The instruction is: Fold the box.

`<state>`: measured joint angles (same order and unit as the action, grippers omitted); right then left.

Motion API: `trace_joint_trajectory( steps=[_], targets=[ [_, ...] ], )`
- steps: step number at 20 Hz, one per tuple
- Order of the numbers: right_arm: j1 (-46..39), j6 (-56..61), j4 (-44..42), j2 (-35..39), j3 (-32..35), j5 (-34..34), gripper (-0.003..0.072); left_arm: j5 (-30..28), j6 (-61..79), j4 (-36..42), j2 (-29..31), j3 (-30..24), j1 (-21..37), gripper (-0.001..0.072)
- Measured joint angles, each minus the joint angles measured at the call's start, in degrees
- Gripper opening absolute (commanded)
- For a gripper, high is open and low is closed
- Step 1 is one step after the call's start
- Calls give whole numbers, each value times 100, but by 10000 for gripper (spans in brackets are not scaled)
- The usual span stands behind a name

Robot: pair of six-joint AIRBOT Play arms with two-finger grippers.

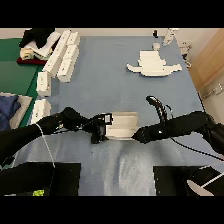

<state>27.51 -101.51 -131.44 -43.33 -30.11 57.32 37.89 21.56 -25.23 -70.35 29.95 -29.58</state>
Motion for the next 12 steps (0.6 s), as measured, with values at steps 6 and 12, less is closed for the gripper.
trace_joint_trajectory(
  steps=[6,12],
  targets=[
    [28,540,-103,-282,-94,-1115,45,-35,-35,-2,0,0,0,358],
    [42,544,-96,-1821,-988,-1543,28,-46,-39,-2,0,0,0,359]
  ],
)
